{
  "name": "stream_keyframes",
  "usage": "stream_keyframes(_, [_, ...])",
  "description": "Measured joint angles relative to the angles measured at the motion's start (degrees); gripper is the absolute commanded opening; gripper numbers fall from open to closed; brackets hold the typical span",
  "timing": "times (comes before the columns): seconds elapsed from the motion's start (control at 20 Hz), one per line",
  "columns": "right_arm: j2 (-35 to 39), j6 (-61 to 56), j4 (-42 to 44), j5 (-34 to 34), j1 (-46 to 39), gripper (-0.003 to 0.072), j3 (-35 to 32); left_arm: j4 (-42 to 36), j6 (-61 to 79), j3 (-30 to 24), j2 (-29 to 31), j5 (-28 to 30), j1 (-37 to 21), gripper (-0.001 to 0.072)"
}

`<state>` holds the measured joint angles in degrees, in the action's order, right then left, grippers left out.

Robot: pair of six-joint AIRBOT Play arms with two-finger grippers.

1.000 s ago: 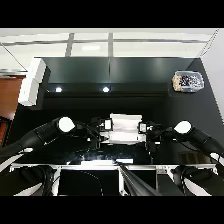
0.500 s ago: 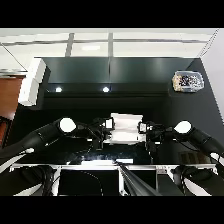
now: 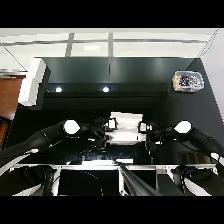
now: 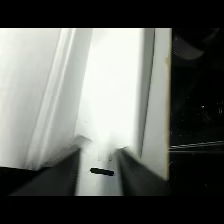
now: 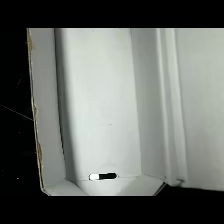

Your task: Fold the box and place the chain.

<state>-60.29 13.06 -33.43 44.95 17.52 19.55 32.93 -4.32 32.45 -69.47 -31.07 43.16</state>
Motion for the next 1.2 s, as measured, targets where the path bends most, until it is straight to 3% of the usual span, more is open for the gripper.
stream_keyframes(0.1, [0.0, 0.0, 0.0, 0.0, 0.0, 0.0437, 0.0, 0.0, 0.0, 0.0, -0.1, 0.1, 0.0, 0.0335])
stream_keyframes(0.2, [0.0, 0.0, 0.0, 0.0, 0.0, 0.0437, 0.0, 0.0, 0.0, 0.1, -0.1, 0.3, 0.0, 0.0323])
stream_keyframes(0.25, [0.0, 0.1, 0.0, 0.0, 0.0, 0.0437, 0.0, 0.0, 0.0, 0.1, -0.1, 0.0, 0.0, 0.0124])
stream_keyframes(0.3, [0.0, 0.0, 0.0, 0.1, 0.0, 0.0437, 0.0, 0.0, 0.0, 0.1, -0.1, 0.0, 0.0, 0.0026])
stream_keyframes(0.45, [0.0, 0.0, 0.0, 0.2, 0.0, 0.0437, 0.0, 3.9, -1.9, 0.3, 1.2, -1.5, -0.7, 0.0025])
stream_keyframes(0.6, [0.0, 0.0, 0.0, 0.2, 0.0, 0.0437, 0.0, 12.6, -14.0, 0.4, 5.1, -2.5, -4.6, 0.0026])
stream_keyframes(0.85, [0.0, 0.0, 0.0, 0.2, 0.0, 0.0437, 0.0, 23.8, -36.8, 0.4, 12.6, -10.2, -21.6, 0.0029])
stream_keyframes(1.05, [0.0, 0.0, 0.0, 0.2, 0.0, 0.0437, 0.0, 22.3, -58.5, -1.4, 12.2, -17.1, -35.4, 0.0028])
stream_keyframes(1.2, [0.0, 0.0, 0.0, 0.1, 0.0, 0.0437, 0.0, 15.5, -64.7, -3.1, 6.4, -25.6, -41.7, 0.0023])
